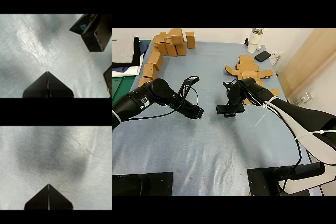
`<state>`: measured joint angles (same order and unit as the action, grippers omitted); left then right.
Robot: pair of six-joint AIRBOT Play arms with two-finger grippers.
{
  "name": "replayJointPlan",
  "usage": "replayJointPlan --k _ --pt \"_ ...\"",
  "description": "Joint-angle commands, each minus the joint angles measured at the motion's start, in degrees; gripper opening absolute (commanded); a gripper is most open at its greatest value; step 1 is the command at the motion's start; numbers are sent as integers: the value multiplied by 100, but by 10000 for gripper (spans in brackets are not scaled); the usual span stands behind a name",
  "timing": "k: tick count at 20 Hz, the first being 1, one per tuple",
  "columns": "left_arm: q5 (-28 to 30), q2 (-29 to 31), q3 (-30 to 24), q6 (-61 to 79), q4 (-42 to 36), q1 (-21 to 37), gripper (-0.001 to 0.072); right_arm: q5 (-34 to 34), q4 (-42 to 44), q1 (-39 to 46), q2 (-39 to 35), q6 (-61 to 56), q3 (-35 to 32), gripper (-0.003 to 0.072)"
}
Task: Fold the box.
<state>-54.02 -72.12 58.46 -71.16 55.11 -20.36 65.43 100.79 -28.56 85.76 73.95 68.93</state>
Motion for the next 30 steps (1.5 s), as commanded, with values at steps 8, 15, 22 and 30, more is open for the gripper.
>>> replayJointPlan --k 8,15,22,30 --pt "2 -2 4 0 0 2 13 -2 0 -2 0 -2 -2 3" --pt "81 -2 4 2 0 2 13 -330 44 -4 0 -7 -2 4" --pt "505 -2 4 -4 -4 0 13 894 -3233 1123 0 415 1515 391" --pt "601 -2 4 -46 -90 0 15 -356 1703 5565 708 3169 1893 412"
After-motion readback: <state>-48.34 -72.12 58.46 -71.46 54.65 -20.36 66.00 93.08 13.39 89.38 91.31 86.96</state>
